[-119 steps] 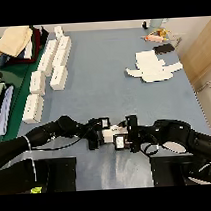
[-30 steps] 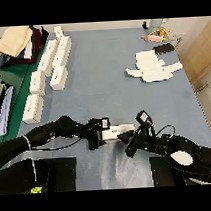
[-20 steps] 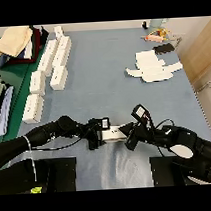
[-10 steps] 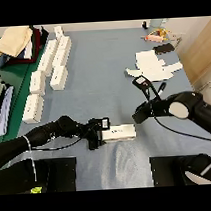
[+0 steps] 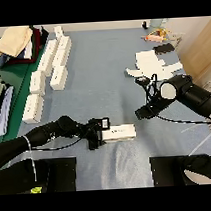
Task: Fold the box.
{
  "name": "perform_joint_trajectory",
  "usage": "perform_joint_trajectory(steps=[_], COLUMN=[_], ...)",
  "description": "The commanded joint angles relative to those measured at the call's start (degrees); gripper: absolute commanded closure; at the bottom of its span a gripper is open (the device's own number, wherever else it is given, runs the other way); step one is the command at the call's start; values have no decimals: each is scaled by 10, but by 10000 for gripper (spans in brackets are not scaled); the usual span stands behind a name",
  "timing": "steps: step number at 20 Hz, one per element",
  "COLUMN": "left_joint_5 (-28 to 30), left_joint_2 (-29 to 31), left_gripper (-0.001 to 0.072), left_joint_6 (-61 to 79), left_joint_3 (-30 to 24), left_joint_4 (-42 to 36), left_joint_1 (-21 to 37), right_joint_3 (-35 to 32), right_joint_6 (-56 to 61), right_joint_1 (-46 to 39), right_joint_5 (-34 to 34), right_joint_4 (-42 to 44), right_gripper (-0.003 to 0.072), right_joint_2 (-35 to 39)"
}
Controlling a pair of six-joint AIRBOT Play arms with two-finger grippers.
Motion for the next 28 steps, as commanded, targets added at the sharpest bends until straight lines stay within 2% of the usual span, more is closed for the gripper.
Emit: perform_joint_trajectory(steps=[1, 11, 16, 19, 24, 26, 28], left_joint_5=[0, 0, 26, 38, 48, 44, 26], left_joint_2=[2, 16, 16, 30, 104, 130, 152], left_gripper=[263, 263, 262, 263, 262, 263, 263], left_joint_6=[-6, -39, -96, -126, -177, -263, -376], left_joint_3=[0, 1, 1, 1, -3, -8, -10], left_joint_4=[0, 0, 2, 2, 11, 82, 200], left_joint_1=[0, 1, 17, 64, 184, 244, 304], right_joint_3=[4, 4, 4, 4, 4, 4, 4], right_joint_6=[5, 5, 5, 5, 5, 5, 5], right_joint_1=[-1, -1, -1, -1, -1, -1, -1], right_joint_5=[12, 12, 12, 12, 12, 12, 12], right_joint_4=[6, 6, 6, 6, 6, 6, 6], right_gripper=[683, 683, 683, 683, 682, 683, 683], right_joint_2=[-5, -5, -4, -5, -5, -5, -5])
